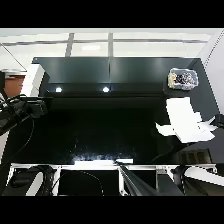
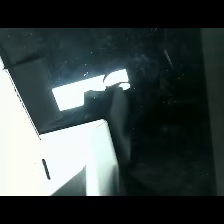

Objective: Fold the box and place the chain.

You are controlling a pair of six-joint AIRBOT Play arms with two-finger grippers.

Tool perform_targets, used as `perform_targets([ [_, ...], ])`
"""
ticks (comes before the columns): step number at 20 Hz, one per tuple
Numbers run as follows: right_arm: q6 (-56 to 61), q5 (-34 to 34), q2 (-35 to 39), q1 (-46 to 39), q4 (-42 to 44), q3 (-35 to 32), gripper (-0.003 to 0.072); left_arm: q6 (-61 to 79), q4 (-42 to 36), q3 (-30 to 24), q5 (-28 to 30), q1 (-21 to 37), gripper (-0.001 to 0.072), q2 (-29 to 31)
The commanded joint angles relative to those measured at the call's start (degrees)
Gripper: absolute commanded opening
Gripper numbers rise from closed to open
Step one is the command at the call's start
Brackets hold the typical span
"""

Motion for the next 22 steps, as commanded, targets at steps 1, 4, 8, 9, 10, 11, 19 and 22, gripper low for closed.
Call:
perform_targets([
  [1,-0.70,2.01,-0.59,-0.04,1.70,0.52,0.0012,-0.02,-0.42,-0.02,-0.02,0.00,0.0699,-0.04],
  [4,-2.64,4.72,-0.59,-0.02,8.31,0.50,0.0013,-0.02,-0.44,-0.02,0.00,0.00,0.0699,-0.04],
  [8,-3.08,10.32,-0.57,1.49,18.38,0.48,0.0031,-0.02,-2.16,-0.02,-0.31,0.00,0.0699,-0.04],
  [9,-2.89,11.52,-0.50,3.15,18.40,0.48,0.0031,0.00,-2.82,-0.02,-0.83,0.00,0.0699,-0.04],
  [10,-2.58,12.70,-0.44,5.29,18.40,0.48,0.0031,0.02,-2.93,-0.02,-1.31,0.00,0.0699,-0.04],
  [11,-1.92,13.68,-0.28,7.69,18.45,0.48,0.0031,0.00,-2.93,-0.04,-1.79,0.00,0.0699,-0.04],
  [19,2.75,13.60,4.31,25.16,24.46,0.46,0.0031,-0.44,-8.92,-0.04,-6.19,-0.04,0.0692,-1.51],
  [22,3.72,9.35,7.74,32.83,28.74,-0.28,0.0031,-0.39,-12.57,-0.04,-6.64,-1.81,0.0692,-5.88],
])
